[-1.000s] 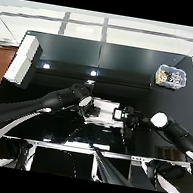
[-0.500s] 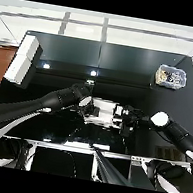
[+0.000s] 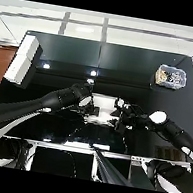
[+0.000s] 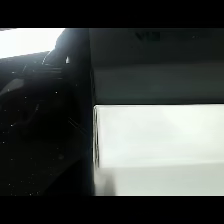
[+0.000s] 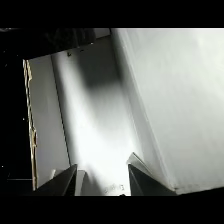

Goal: Fold the box and place the chain.

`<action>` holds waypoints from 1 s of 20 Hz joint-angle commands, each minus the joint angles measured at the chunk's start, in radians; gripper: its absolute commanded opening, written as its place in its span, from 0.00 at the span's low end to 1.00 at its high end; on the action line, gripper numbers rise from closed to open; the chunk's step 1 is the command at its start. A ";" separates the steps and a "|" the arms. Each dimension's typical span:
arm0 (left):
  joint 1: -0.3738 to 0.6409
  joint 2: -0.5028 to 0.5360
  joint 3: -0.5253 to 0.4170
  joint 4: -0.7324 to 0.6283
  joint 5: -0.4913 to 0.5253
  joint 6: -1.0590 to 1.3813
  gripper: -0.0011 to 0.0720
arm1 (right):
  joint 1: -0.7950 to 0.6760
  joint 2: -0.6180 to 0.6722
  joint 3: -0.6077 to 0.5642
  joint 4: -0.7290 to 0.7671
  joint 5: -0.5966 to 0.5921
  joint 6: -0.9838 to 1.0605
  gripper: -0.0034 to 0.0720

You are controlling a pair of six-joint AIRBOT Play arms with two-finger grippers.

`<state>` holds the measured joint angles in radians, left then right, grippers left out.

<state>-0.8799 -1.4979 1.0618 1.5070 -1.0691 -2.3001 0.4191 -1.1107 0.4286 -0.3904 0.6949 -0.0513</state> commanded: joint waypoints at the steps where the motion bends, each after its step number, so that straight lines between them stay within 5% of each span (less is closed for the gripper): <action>1: 0.000 0.000 0.001 -0.001 -0.009 0.000 0.05 | 0.000 -0.003 -0.002 0.012 -0.003 0.024 0.73; 2: 0.001 0.000 0.001 -0.001 -0.012 0.000 0.05 | 0.000 -0.003 -0.002 0.011 -0.003 0.047 0.64; 3: 0.000 0.000 0.001 -0.001 -0.015 0.000 0.05 | -0.002 0.002 0.002 -0.006 0.002 0.108 0.26; 4: 0.001 0.000 0.001 -0.002 -0.015 0.000 0.05 | -0.013 0.012 0.016 -0.066 0.029 0.232 0.07; 8: 0.000 0.000 0.001 -0.006 -0.014 0.000 0.05 | -0.174 0.097 0.126 -0.313 0.339 0.880 0.06; 11: 0.000 0.000 0.001 -0.006 -0.014 0.000 0.05 | -0.445 0.138 0.151 -0.463 0.538 1.176 0.06; 15: 0.000 0.000 0.001 -0.006 -0.012 0.000 0.05 | -0.739 0.135 0.053 -0.426 0.486 1.336 0.07; 20: 0.001 0.000 0.001 -0.005 -0.013 -0.001 0.05 | -0.676 0.098 -0.101 -0.346 0.394 1.342 0.07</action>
<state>-0.8799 -1.4979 1.0618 1.5009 -1.0821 -2.3001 -0.2638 -0.9993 0.4000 -0.7727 1.1397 1.2369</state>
